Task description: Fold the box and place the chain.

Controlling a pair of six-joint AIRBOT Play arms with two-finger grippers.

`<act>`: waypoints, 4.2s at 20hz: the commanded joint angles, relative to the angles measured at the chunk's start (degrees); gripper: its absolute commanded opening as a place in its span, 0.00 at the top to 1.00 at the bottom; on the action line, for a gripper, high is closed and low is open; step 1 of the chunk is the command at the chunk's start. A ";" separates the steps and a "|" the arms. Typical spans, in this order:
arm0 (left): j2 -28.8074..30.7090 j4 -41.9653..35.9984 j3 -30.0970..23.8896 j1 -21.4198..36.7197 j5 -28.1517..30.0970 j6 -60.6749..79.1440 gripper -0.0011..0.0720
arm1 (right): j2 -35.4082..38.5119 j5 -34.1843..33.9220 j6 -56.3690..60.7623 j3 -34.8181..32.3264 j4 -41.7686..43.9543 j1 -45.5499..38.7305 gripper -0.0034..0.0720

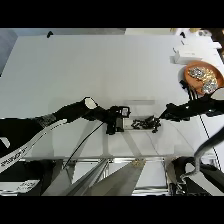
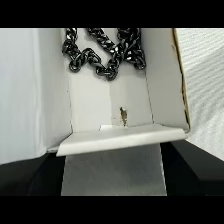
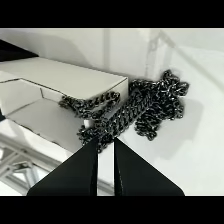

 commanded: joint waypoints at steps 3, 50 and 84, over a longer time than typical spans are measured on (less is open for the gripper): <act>0.04 0.02 -0.02 0.02 0.00 0.02 0.61 | 6.45 -0.92 -8.72 0.26 4.81 0.57 0.94; 0.04 0.02 -0.02 0.02 0.00 0.02 0.61 | 14.27 -17.59 -33.64 -13.35 -23.76 23.28 0.70; 0.04 0.02 -0.02 0.02 0.00 0.02 0.61 | 14.71 1.90 -24.35 1.92 -28.20 23.28 0.94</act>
